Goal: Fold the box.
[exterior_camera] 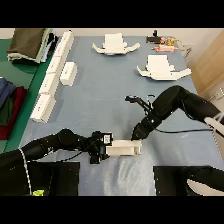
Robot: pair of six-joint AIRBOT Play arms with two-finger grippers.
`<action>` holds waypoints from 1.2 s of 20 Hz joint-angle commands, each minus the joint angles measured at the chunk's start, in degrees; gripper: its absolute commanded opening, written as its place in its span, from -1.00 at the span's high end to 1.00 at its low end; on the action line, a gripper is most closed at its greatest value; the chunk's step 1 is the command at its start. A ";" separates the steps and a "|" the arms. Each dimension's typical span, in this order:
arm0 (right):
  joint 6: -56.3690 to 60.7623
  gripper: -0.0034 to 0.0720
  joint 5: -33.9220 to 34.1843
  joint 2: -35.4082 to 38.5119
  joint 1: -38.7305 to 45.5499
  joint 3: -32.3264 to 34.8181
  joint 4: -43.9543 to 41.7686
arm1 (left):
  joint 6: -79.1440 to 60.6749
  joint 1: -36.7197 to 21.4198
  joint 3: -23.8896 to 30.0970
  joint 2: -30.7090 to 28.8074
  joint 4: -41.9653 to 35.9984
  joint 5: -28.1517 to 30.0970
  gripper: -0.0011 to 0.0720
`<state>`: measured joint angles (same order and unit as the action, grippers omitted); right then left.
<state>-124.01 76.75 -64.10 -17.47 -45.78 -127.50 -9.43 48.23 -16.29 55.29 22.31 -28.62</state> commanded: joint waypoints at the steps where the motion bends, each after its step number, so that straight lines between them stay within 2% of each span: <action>1: -1.62 0.90 -16.98 10.16 -8.11 8.15 6.01 | 0.00 0.02 -0.07 -0.02 0.00 0.00 -0.32; 4: -1.62 0.90 -28.02 17.16 -14.43 13.79 9.35 | 0.00 0.02 -0.07 -0.02 0.00 0.00 -0.32; 7: -2.62 0.89 -30.69 20.26 -19.82 15.61 12.57 | 0.00 0.02 -0.07 -0.02 0.00 0.00 -0.32; 8: -3.30 0.79 -30.58 20.24 -21.38 15.63 13.68 | 0.00 0.02 -0.07 -0.02 0.00 0.00 -0.32; 10: -6.91 0.08 -30.80 19.85 -24.04 15.63 14.47 | 0.00 0.02 -0.07 -0.02 0.00 -0.02 -0.32; 11: -9.79 -0.06 -31.10 19.67 -25.11 15.63 14.75 | 0.00 0.00 -0.07 -0.02 0.00 0.00 -0.32; 13: -13.75 -0.07 -31.32 19.47 -26.16 15.63 15.08 | 0.00 0.02 -0.07 -0.02 0.00 0.00 -0.32; 14: -14.60 -0.16 -31.32 19.39 -26.23 15.63 15.76 | 0.00 0.00 -0.07 -0.02 0.00 0.00 -0.32; 16: -14.71 -0.55 -31.30 18.86 -26.23 15.63 18.38 | 0.00 0.02 -0.07 -0.02 0.00 0.00 -0.32; 17: -14.93 -0.68 -31.30 18.64 -26.23 15.63 18.82 | 0.00 0.02 -0.07 -0.02 0.00 0.00 -0.32; 24: -20.06 -0.67 -31.34 15.12 -26.64 15.61 19.30 | 0.00 0.00 -0.07 -0.04 0.00 0.00 -0.32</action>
<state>-142.47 45.45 -47.77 -43.75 -30.20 -109.30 -9.41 48.23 -16.29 55.29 22.26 -28.62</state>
